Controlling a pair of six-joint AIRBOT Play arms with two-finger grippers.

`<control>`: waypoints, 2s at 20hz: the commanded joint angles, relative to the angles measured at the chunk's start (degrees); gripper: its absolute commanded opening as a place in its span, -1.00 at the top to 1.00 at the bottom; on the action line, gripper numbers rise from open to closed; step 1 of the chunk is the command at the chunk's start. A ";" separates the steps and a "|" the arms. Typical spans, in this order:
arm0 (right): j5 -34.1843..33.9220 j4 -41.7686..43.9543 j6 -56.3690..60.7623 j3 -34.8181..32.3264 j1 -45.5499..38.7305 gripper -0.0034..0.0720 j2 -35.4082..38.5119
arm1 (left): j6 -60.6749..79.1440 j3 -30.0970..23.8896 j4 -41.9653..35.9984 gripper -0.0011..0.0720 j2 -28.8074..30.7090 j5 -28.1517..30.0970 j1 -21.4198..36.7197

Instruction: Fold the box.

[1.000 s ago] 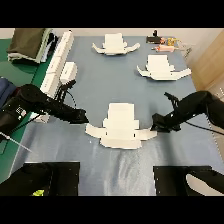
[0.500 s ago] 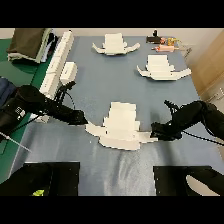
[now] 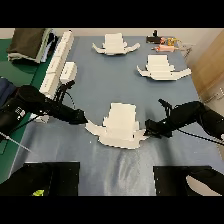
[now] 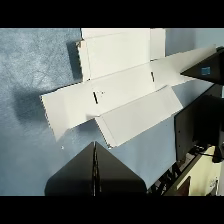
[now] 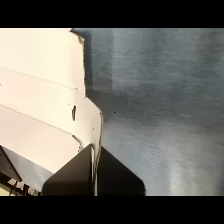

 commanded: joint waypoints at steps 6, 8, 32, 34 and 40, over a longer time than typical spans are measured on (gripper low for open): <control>5.95 -3.19 -2.62 -3.28 14.95 0.90 2.56 | 0.70 -0.02 0.24 0.51 -5.07 2.51 0.96; 11.13 -3.80 -2.56 -5.42 17.86 0.90 4.59 | 1.25 -0.02 0.24 -0.51 -8.33 2.47 1.11; 15.04 -6.54 -2.14 -6.64 19.71 0.90 7.69 | 39.78 0.15 -18.18 0.86 -28.02 -6.23 1.01; 15.02 -6.56 -2.14 -6.64 19.71 0.90 7.69 | 41.46 0.15 -18.38 0.93 -28.02 -6.71 1.01; 14.12 -18.73 -1.97 -5.05 19.69 -0.13 7.72 | 42.73 0.15 -20.52 0.93 -27.93 -9.40 1.01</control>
